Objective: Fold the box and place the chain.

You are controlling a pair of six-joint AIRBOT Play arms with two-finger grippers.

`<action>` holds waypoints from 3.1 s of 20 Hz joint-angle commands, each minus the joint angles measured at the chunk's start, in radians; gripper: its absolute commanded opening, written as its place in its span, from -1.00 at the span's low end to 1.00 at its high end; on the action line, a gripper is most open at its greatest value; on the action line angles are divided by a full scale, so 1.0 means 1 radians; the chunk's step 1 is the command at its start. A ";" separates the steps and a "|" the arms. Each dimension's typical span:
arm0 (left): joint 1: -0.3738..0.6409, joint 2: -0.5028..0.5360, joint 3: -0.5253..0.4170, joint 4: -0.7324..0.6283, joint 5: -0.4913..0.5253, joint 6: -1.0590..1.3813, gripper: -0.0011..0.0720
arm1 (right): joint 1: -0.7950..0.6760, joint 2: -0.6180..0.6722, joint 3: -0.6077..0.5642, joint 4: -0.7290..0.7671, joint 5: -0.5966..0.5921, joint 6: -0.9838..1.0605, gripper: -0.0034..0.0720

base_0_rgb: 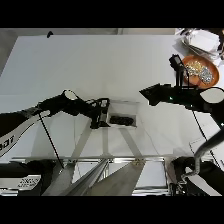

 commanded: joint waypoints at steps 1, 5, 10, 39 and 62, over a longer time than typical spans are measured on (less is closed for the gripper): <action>0.000 0.000 0.001 0.000 0.000 0.000 -0.03 | 0.020 -0.105 0.000 0.002 0.042 -0.077 -0.34; 0.000 0.000 0.001 0.000 0.000 0.000 -0.03 | 0.105 -0.116 0.000 0.003 0.042 -0.147 -0.13; 0.000 0.000 0.001 0.000 0.000 0.000 -0.03 | 0.163 -0.116 0.000 0.002 0.105 -0.230 -0.05; 0.000 0.000 0.001 0.000 0.000 0.000 -0.03 | 0.339 -0.107 0.000 -0.370 0.055 -0.226 0.18; 0.000 0.000 0.001 0.000 0.000 0.000 -0.03 | 0.339 -0.047 0.000 -0.379 0.047 -0.224 -0.12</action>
